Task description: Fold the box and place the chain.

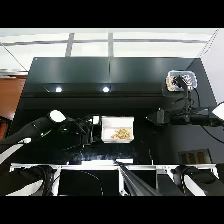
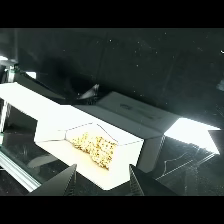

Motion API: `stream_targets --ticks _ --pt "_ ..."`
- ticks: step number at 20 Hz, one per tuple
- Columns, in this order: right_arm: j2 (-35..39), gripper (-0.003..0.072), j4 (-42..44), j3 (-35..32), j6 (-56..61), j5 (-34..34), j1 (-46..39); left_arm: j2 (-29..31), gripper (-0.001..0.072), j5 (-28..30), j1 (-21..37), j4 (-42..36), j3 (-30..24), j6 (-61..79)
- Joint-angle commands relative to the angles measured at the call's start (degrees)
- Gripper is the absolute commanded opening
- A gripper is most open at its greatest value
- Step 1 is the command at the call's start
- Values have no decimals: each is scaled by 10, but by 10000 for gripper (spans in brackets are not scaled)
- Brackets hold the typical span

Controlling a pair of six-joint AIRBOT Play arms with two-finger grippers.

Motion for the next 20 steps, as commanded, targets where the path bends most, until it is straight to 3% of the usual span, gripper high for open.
stream_targets --ticks 1,20 --pt "0 392 0 0 0 0 0 -7 704 -9 -1 3 7 -1" --pt "0 392 0 0 0 0 0 -6 705 -21 -3 10 4 -52"
